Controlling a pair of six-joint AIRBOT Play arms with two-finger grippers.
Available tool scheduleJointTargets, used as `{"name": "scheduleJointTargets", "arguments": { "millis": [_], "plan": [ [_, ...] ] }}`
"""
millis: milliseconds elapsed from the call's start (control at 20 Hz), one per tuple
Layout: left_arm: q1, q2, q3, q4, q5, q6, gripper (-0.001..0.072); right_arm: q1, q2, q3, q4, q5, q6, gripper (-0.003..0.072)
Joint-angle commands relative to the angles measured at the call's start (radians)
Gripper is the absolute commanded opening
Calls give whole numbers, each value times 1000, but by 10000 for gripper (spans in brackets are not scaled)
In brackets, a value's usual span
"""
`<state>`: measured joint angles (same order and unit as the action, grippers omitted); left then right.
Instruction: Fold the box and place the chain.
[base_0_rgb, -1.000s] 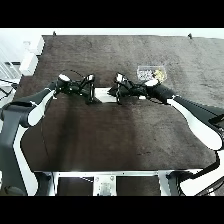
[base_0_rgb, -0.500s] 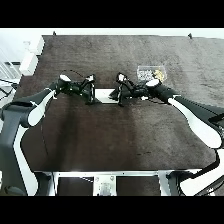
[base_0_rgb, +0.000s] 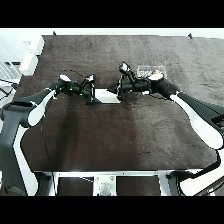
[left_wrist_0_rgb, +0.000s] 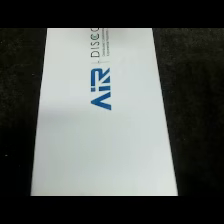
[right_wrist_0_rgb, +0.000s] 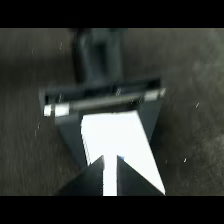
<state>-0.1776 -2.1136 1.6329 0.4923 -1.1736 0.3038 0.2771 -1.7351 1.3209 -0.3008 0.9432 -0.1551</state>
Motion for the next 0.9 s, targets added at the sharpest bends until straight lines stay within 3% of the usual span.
{"name": "scheduleJointTargets", "arguments": {
  "millis": [0, 250, 550, 750, 850],
  "plan": [
    [1, 0, 0, 0, 4, 0, 395, 2, -36, 12, -19, -11, 115, 16],
    [1, 0, 0, 0, 4, 0, 395, 2, -112, 13, -140, -10, 337, 10],
    [1, 0, 0, -1, 4, 0, 395, 4, -118, 20, -363, -7, 566, 10],
    [1, 0, 0, -1, 4, 0, 395, 9, -114, 67, -339, -10, 559, 9],
    [1, 0, 0, -1, 4, 0, 395, 10, -83, 98, -259, -10, 505, 9]
  ]
}}
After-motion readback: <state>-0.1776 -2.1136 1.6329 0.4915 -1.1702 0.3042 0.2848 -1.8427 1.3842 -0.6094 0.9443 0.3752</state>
